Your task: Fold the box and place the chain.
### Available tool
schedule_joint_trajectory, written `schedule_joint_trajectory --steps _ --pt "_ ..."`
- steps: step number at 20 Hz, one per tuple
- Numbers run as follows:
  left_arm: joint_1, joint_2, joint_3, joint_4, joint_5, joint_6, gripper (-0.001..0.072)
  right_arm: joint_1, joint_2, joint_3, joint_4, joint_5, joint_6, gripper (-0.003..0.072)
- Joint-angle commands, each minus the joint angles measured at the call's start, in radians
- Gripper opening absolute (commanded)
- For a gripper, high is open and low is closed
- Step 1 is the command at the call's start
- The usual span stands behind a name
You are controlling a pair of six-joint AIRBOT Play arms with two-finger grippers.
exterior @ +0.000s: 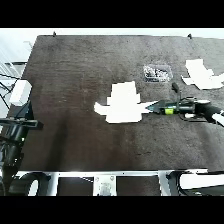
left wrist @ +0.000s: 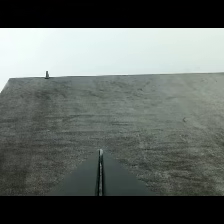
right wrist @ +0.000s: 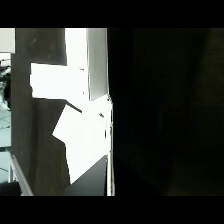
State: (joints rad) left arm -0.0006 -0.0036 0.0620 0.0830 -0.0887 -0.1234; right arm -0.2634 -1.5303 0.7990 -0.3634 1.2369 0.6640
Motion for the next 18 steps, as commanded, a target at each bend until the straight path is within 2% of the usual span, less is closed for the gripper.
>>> schedule_joint_trajectory --steps 1,4,6,11,12,13,14,16,17,18 --pt "-0.001 0.0 0.0 0.0 0.0 0.001 0.004 0.167 0.054 -0.036 0.095 -0.195 0.013 0.0012" --pt "0.0 0.0 0.0 0.0 0.002 0.001 0.004 0.252 0.054 0.003 0.099 -0.379 0.014 0.0012" --pt "-0.001 0.0 0.0 0.0 -0.006 0.0 0.004 0.286 0.052 0.032 0.109 -0.455 0.011 0.0012" --pt "0.0 0.0 0.0 0.0 -0.006 0.001 0.0042 0.312 -0.045 0.132 0.097 -0.458 -0.045 0.0012" --pt "0.0 0.0 0.0 0.0 -0.006 0.0 0.0113 0.312 -0.061 0.141 0.09 -0.459 -0.049 0.0013" --pt "-0.001 0.0 0.0 0.0 -0.01 0.0 0.0341 0.312 -0.064 0.141 0.09 -0.459 -0.077 0.0013" --pt "0.0 0.0 0.0 0.0 -0.017 0.001 0.0528 0.312 -0.064 0.141 0.094 -0.459 -0.094 0.0013" --pt "-0.001 0.0 0.0 0.001 -0.031 0.003 0.0533 0.313 -0.055 0.14 0.096 -0.46 -0.123 0.0012" --pt "-0.001 0.0 0.001 0.001 -0.043 0.018 0.0597 0.314 -0.052 0.14 0.093 -0.46 -0.124 0.0012" --pt "0.0 0.0 0.002 0.001 -0.064 0.032 0.0598 0.314 -0.051 0.14 0.093 -0.46 -0.124 0.0012"
